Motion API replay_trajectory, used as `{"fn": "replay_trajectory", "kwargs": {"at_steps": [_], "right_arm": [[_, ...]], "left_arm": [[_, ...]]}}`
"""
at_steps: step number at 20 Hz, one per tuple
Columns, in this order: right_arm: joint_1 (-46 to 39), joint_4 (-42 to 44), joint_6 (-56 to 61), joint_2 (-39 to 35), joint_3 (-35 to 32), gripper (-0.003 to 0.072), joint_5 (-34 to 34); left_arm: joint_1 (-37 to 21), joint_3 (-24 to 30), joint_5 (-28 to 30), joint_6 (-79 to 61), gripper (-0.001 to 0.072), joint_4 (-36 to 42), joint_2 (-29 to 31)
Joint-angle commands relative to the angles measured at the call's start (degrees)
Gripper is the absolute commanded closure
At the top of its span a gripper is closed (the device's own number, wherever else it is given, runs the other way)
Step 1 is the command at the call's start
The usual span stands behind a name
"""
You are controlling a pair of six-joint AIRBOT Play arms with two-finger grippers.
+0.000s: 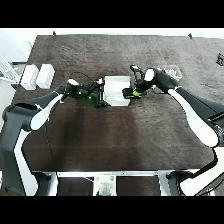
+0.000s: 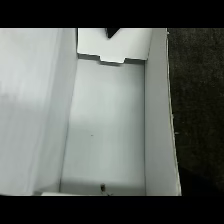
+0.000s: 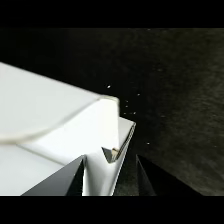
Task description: Fold the box and place the chain.
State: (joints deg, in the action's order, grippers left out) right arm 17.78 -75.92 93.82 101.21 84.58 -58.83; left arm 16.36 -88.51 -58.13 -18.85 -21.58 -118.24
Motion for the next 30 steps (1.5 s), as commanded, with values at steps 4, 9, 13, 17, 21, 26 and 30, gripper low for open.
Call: {"fn": "replay_trajectory", "kwargs": {"at_steps": [4,9,13,17,21,26,30], "right_arm": [[4.8,-14.3,15.7,0.0,1.1,0.0298,-1.0],[6.6,-20.4,22.0,0.0,1.1,0.0302,-3.1],[6.6,-20.8,23.7,0.0,1.1,0.0393,-3.2],[7.2,-20.8,24.8,0.0,1.1,0.0424,-3.2],[8.2,-20.6,26.0,0.1,1.1,0.0459,-3.2],[8.7,-19.8,26.0,0.1,1.1,0.0564,-3.5],[8.7,-19.7,26.0,0.2,1.1,0.0679,-4.5]], "left_arm": [[-0.1,0.0,0.0,0.0,0.0367,0.0,0.0],[-0.1,0.0,0.0,0.0,0.0368,0.0,0.0],[-0.1,0.0,0.0,0.0,0.0367,0.0,0.0],[-0.1,0.0,0.0,0.0,0.0367,0.0,0.0],[-0.1,0.0,0.0,0.0,0.0368,0.0,0.0],[-0.1,0.0,0.0,0.0,0.0368,0.0,0.0],[-0.1,0.0,0.0,0.0,0.0368,0.0,0.0]]}}
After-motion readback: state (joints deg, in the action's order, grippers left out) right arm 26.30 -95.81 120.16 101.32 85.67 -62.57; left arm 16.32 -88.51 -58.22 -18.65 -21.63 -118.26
